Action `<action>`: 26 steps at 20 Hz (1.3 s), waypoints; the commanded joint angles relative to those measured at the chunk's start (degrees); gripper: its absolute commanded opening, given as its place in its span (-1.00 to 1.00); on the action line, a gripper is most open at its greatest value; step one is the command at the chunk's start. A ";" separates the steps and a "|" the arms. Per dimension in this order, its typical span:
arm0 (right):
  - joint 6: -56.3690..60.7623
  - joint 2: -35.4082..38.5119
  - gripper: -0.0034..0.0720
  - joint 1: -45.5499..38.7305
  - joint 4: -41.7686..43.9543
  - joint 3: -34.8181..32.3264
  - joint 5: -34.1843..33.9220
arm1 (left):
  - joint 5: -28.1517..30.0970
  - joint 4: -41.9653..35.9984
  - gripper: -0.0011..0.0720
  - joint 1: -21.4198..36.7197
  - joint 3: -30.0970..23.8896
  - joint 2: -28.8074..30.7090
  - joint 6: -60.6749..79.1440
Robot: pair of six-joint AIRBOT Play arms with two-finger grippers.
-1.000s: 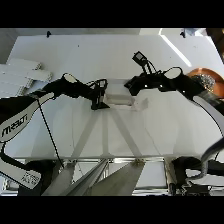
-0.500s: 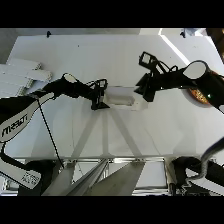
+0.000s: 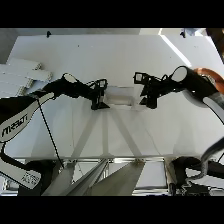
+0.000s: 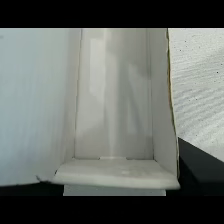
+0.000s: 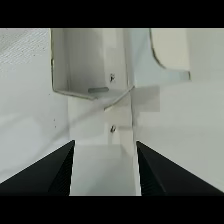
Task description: Fold the box and place the chain.
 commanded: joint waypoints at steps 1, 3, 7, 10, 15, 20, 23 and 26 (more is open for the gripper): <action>-10.97 -4.20 0.15 0.02 7.21 -0.04 -2.40 | 0.00 0.00 -0.02 0.00 0.00 0.02 -0.02; -13.92 -5.31 0.13 0.63 7.87 -0.04 -2.51 | 0.00 0.00 -0.02 0.00 0.00 0.02 -0.02; -14.21 -7.28 0.09 2.03 7.87 -0.04 -2.58 | 0.00 0.00 -0.02 0.00 0.00 0.02 -0.02; -14.36 -7.39 -0.06 2.97 7.91 -0.04 -2.91 | 0.00 0.00 -0.02 0.00 0.00 0.02 -0.02; -14.14 -7.39 -0.28 3.08 8.48 -0.04 -5.90 | 0.00 0.00 -0.02 0.00 0.00 0.02 -0.02; -14.16 -7.39 -0.32 3.08 14.60 -0.04 -8.20 | 0.00 0.00 -0.02 0.00 0.00 0.02 -0.02; -14.12 -7.39 -0.19 3.08 16.79 -0.04 -8.17 | 0.00 0.00 -0.02 0.00 0.00 0.02 -0.02; -14.12 -7.39 0.29 3.08 16.92 -0.04 -8.15 | 0.00 0.00 -0.02 0.02 0.00 0.02 -0.02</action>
